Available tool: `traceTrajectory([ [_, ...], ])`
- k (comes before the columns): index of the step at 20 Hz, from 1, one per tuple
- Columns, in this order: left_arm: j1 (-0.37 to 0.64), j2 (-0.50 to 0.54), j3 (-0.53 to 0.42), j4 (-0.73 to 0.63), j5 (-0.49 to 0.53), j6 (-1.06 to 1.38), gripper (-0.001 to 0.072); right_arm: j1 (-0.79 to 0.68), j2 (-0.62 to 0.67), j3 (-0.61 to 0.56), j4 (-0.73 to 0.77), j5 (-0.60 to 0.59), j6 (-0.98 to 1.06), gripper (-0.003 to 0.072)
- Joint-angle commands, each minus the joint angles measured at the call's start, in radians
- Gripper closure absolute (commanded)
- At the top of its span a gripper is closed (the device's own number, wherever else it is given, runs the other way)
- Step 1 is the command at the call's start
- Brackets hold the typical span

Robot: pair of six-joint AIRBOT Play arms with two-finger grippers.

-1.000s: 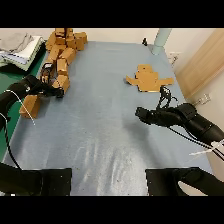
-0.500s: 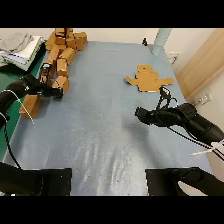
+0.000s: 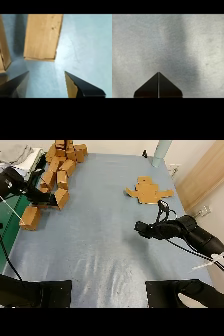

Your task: Fold the box.

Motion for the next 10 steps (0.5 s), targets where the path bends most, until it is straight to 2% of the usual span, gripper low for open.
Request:
traceTrajectory([
  [1, 0.0, 0.001, 0.129, -0.006, -0.259, -0.066, 0.0253, 0.0, -0.002, 0.001, 0.052, -0.014, -0.088, 0.0683],
  [2, -0.003, 0.001, 0.156, -0.009, -0.297, -0.077, 0.0526, 0.0, -0.003, 0.001, 0.064, -0.016, -0.116, 0.0682],
  [3, -0.009, 0.001, 0.179, -0.021, -0.328, -0.079, 0.0697, 0.0, -0.003, 0.001, 0.066, -0.016, -0.135, 0.0683],
  [5, -0.03, 0.002, 0.207, -0.113, -0.365, -0.095, 0.07, -0.007, -0.014, 0.016, 0.065, -0.024, -0.164, 0.0683],
  [7, -0.087, 0.022, 0.21, -0.174, -0.335, -0.095, 0.0704, -0.032, -0.066, 0.086, 0.064, -0.08, -0.219, 0.0683],
  [10, -0.246, 0.067, 0.207, -0.063, -0.215, -0.149, 0.0705, -0.057, -0.212, 0.274, 0.064, -0.199, -0.335, 0.0683],
])
